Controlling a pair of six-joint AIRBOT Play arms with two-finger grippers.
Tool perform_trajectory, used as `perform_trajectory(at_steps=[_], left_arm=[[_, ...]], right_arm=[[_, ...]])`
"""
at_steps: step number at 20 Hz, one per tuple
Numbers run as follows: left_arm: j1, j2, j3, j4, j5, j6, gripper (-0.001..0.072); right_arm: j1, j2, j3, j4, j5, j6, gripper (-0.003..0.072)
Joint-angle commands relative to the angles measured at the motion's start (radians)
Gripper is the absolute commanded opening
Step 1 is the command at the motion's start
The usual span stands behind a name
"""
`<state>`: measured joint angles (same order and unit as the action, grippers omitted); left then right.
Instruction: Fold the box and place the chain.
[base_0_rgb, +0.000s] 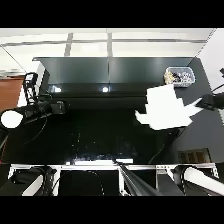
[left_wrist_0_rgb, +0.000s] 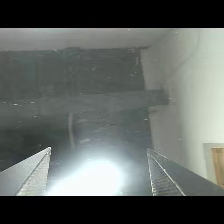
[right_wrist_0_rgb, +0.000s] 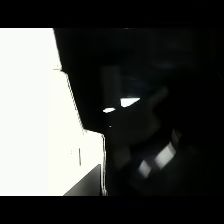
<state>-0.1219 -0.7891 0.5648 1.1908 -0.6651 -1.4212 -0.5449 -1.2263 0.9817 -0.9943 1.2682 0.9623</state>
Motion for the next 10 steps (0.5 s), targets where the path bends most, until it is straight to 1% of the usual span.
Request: perform_trajectory(at_steps=[1, 3, 5, 6, 7, 9, 10], left_arm=[[-0.014, -0.016, 0.001, -0.086, 0.001, 0.021, 0.0703], [-0.042, -0.054, 0.002, -0.19, 0.004, 0.106, 0.0703], [-0.061, -0.124, 0.022, -0.319, -0.011, 0.2, 0.0703], [-0.061, -0.174, 0.047, -0.37, -0.043, 0.231, 0.0703], [-0.058, -0.238, 0.086, -0.426, -0.092, 0.261, 0.0703], [-0.052, -0.374, 0.177, -0.535, -0.19, 0.346, 0.0703], [-0.048, -0.441, 0.22, -0.589, -0.228, 0.391, 0.0703]], right_arm=[[0.154, 0.227, -0.304, 0.297, -0.243, 0.019, 0.0013], [0.316, 0.309, -0.468, 0.424, -0.426, 0.018, 0.0013], [0.499, 0.34, -0.584, 0.549, -0.629, 0.018, 0.0014], [0.593, 0.339, -0.62, 0.595, -0.72, 0.018, 0.0014], [0.673, 0.339, -0.639, 0.603, -0.793, 0.023, 0.0014], [0.793, 0.338, -0.649, 0.602, -0.879, 0.04, 0.0014], [0.827, 0.338, -0.649, 0.602, -0.893, 0.048, 0.0014]])
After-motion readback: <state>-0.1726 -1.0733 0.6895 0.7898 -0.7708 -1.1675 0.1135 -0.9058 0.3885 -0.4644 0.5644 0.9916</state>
